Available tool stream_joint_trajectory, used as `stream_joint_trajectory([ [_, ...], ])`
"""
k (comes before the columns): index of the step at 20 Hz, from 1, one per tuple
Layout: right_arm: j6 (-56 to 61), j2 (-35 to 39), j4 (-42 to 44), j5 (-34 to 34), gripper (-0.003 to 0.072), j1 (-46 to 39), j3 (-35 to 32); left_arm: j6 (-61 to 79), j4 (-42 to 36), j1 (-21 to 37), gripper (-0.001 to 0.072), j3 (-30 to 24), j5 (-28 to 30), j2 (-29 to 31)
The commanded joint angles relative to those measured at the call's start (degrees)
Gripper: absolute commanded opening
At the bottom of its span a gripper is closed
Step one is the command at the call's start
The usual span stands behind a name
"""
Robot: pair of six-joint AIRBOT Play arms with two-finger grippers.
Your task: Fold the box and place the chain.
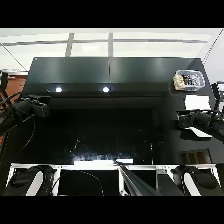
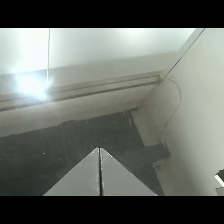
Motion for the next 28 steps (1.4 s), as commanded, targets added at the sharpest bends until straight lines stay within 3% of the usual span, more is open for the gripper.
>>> stream_joint_trajectory([
  [1, 0.00, 0.04, 0.02, 0.00, 0.0040, -0.04, -0.02, 0.00, 0.00, -0.02, 0.0030, -0.04, 0.00, 0.02],
  [5, -0.02, 0.04, 0.00, -0.33, 0.0040, -0.04, -0.02, 0.00, 0.00, -0.02, 0.0030, -0.04, 0.02, 0.02],
  [10, 0.00, 0.04, 0.72, -14.53, 0.0039, -0.02, -0.02, 0.00, -1.20, -0.02, 0.0030, -0.04, 0.28, -0.02],
  [14, 0.02, 0.04, 1.38, -16.68, 0.0041, -0.04, -0.02, 0.00, -1.20, -0.02, 0.0030, -0.04, 0.24, -0.02],
  [15, 0.07, 0.04, 1.38, -16.70, 0.0079, -0.04, -0.02, 0.00, -1.33, -0.02, 0.0031, -0.09, 0.26, -0.04],
  [16, 0.04, 0.04, 1.33, -16.90, 0.0450, -0.04, -0.02, 0.00, -1.33, -0.02, 0.0033, -0.09, 0.83, -0.17],
  [17, 0.04, 0.00, 0.74, -17.81, 0.0706, -0.04, -0.02, 0.00, -1.97, -0.07, 0.0152, -0.07, 2.21, -0.39],
  [18, 0.26, 0.00, -0.59, -18.86, 0.0710, -0.07, -0.04, 0.00, -3.19, -0.09, 0.0489, -0.07, 2.67, -0.63],
  [19, 0.85, -0.17, -4.09, -20.90, 0.0710, -0.35, -0.02, -0.26, -4.24, -0.11, 0.0712, -0.04, 3.10, -0.94],
  [21, 16.85, -2.93, -21.88, -26.97, 0.0709, -5.40, 0.72, -0.26, -4.42, -0.13, 0.0711, -0.02, 2.89, -1.51],
  [23, 35.47, -10.36, -36.70, -25.57, 0.0709, -17.84, 3.69, -0.28, -4.42, -0.13, 0.0711, -0.02, 2.78, -1.73],
  [26, 38.38, -24.15, -30.32, -24.79, 0.0709, -38.40, 9.97, -0.26, -4.39, -0.13, 0.0711, -0.02, 2.78, -1.79],
  [28, 36.92, -31.39, -25.51, -17.99, 0.0709, -48.74, 16.02, -0.28, -4.39, -0.13, 0.0711, -0.02, 2.75, -2.05],
])
